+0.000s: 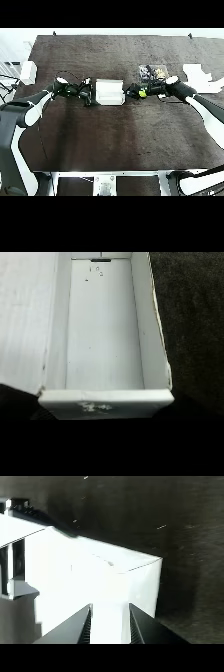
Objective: Fold the box and place the chain.
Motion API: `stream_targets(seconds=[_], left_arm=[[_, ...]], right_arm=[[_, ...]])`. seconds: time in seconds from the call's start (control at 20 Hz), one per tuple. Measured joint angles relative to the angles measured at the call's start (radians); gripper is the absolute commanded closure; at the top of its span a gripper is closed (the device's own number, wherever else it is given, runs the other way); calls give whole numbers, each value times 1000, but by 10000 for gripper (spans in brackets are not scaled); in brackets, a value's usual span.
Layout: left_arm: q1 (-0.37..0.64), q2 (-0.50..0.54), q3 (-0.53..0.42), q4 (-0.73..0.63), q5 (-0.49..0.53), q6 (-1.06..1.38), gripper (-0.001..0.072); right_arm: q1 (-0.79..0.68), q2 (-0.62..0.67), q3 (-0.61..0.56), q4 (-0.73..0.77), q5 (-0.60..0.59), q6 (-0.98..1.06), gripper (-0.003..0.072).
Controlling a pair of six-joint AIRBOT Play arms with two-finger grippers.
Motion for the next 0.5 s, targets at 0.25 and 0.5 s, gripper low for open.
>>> stream_targets(seconds=[0.25, 0.5], left_arm=[[0, 0, 0, 0, 0, 0, 301], [0, 0, 0, 0, 0, 0, 301]], right_arm=[[18, 1, 0, 9, -21, 6, 361], [40, 2, 22, -40, -23, 61, 360]])
